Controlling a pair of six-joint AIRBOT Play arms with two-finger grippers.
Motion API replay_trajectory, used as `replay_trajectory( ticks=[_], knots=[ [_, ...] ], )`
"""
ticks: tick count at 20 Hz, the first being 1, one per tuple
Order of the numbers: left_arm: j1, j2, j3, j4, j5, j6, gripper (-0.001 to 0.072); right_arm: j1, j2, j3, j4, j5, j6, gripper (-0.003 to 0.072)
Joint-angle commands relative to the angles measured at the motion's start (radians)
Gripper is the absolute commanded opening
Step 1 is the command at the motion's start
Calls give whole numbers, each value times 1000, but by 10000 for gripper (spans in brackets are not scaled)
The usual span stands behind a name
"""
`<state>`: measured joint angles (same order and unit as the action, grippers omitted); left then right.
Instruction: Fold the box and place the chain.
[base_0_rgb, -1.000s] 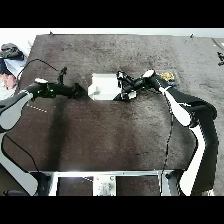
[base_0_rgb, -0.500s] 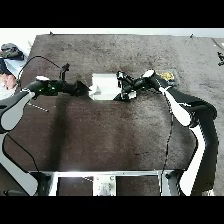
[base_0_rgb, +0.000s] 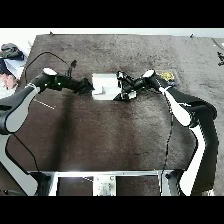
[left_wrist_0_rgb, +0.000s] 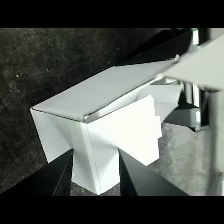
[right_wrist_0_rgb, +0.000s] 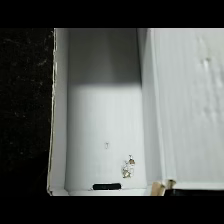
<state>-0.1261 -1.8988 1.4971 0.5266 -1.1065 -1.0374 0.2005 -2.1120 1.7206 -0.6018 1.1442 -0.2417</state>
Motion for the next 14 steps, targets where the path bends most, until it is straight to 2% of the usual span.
replay_trajectory(
  ticks=[1,11,14],
  knots=[
    [-44,0,64,145,22,-167,308,0,-1,1,0,0,0,472],
    [-169,-4,138,515,70,-586,307,0,-1,1,0,0,0,472],
    [-200,-4,139,576,69,-665,305,0,-1,1,0,0,0,472]
  ],
)
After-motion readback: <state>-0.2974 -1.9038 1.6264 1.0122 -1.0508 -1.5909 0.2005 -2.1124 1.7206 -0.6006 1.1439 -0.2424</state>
